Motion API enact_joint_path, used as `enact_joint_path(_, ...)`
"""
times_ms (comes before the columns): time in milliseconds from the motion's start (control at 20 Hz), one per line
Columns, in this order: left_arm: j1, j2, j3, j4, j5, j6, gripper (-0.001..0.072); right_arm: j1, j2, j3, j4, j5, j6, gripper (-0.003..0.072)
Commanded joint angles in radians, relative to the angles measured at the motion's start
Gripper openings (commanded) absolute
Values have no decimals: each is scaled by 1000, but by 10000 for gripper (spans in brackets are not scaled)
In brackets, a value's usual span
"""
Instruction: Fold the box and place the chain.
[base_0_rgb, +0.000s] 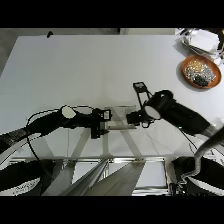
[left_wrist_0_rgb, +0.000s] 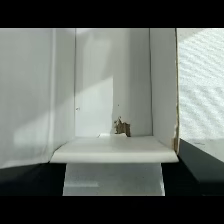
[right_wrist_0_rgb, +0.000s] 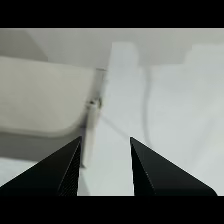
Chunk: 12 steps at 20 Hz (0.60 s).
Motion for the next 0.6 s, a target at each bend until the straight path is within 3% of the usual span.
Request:
enact_joint_path(0,-1,0,0,0,0,0,137,-119,163,20,-40,62,-165,341)
enact_joint_path(150,-1,0,0,0,0,0,137,-369,226,34,-140,37,-327,338)
enact_joint_path(300,-1,0,0,0,0,0,137,-758,172,40,-119,-145,-501,337)
enact_joint_path(400,-1,0,0,0,0,0,137,-997,74,79,-58,-235,-598,336)
enact_joint_path(550,-1,0,0,0,0,0,137,-1238,-132,183,57,-257,-694,334)
